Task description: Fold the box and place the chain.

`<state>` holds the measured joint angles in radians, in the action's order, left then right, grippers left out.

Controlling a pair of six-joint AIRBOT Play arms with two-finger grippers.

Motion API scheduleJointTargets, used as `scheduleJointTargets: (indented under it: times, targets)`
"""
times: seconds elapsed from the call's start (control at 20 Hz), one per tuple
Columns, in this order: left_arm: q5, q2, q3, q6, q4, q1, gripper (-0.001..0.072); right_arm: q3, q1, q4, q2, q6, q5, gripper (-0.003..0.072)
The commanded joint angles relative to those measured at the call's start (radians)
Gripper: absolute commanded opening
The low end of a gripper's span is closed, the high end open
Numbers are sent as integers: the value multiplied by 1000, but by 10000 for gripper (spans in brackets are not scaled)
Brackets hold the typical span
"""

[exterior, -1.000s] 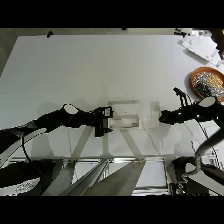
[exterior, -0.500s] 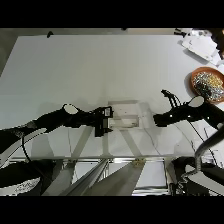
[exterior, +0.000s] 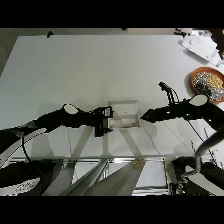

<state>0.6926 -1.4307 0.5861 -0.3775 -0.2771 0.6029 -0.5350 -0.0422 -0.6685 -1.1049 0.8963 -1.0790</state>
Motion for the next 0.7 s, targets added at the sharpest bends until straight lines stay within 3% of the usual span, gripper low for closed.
scheduleJointTargets:
  times: [0.0,0.35,0.65]
  targets:
    - [0,0,0,0,0,-1,12,-3,-9,18,32,-12,-26,448]
    - [0,0,0,0,0,-1,12,-3,-150,13,31,32,59,479]
    - [0,0,0,0,0,-1,12,-35,-272,-192,32,290,209,481]
